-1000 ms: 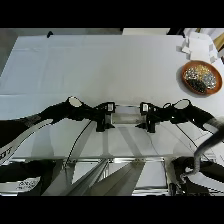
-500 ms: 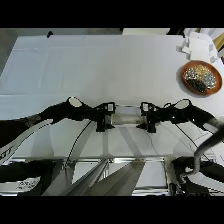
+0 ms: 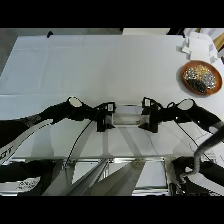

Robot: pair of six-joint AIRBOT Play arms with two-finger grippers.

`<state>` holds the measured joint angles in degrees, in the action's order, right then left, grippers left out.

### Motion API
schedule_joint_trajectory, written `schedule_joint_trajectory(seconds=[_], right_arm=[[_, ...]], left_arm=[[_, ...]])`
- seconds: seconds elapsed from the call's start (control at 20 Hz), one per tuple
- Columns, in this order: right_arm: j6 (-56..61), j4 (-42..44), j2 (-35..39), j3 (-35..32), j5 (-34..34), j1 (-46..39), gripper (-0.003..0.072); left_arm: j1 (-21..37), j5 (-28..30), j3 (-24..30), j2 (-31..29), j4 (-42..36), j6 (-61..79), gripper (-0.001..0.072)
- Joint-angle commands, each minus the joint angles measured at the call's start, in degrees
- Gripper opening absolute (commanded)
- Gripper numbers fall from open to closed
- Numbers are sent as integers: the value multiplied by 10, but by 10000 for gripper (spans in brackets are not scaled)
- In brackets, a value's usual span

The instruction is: Fold the box and place the chain.

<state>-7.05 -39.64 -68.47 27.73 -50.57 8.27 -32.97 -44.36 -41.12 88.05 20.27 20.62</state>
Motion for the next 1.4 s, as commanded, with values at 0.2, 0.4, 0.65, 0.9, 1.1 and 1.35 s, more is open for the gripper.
schedule_joint_trajectory(seconds=[0.2, 0.4, 0.65, 0.9, 1.1, 1.35], right_arm=[[162, -101, 131, 1, -49, -70, 688], [250, 30, 203, 1, -130, -68, 398], [253, 162, 198, 1, -68, 41, 18], [333, 222, 162, 1, 239, 149, 13], [377, 221, 81, 1, 282, 149, 14], [388, 221, 22, 1, 309, 149, 16]], left_arm=[[0, 0, 0, 0, 1, 1, 204], [0, 0, 0, 0, 1, 1, 204], [0, 0, 0, 0, 1, 1, 204], [0, 0, 0, 0, 1, 1, 204], [0, 0, 0, 0, 1, 1, 204], [0, 0, 0, 0, 1, 1, 204]])
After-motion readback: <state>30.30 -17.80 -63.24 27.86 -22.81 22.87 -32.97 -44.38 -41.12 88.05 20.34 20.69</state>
